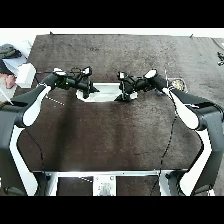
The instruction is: Fold the box and place the chain.
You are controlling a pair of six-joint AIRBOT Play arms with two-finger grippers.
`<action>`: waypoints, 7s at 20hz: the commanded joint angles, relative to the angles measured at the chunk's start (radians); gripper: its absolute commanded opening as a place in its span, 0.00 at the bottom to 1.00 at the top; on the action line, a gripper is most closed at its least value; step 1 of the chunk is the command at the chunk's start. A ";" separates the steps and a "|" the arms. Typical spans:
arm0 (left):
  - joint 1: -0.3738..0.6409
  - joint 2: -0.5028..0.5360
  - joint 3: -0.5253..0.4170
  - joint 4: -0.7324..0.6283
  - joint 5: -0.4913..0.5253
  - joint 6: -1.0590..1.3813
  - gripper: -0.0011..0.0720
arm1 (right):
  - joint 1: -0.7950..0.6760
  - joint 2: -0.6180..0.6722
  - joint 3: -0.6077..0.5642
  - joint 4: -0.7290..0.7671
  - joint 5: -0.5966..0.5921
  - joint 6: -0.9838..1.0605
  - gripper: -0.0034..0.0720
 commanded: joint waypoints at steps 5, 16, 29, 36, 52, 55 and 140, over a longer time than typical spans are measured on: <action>0.000 -0.001 0.000 0.001 0.001 0.000 0.03 | -0.001 -0.019 0.004 -0.008 -0.005 -0.004 0.83; 0.000 -0.001 0.000 0.001 0.001 0.000 0.03 | -0.001 -0.035 0.006 0.046 -0.005 -0.023 0.78; 0.000 -0.001 0.000 0.000 0.001 0.000 0.03 | -0.001 -0.036 0.019 0.062 0.011 -0.022 0.84; 0.000 -0.001 0.000 0.000 0.001 0.000 0.03 | -0.001 -0.040 0.019 0.060 0.001 -0.021 0.77; 0.000 -0.001 0.000 0.000 0.001 -0.001 0.03 | -0.002 -0.057 0.019 0.079 -0.014 -0.022 0.57; 0.000 -0.001 0.000 0.000 0.001 0.000 0.03 | -0.002 -0.057 0.019 0.078 -0.015 -0.023 0.57; -0.037 0.097 -0.099 -0.030 0.288 -0.372 0.03 | -0.001 -0.057 0.019 0.075 -0.014 -0.022 0.57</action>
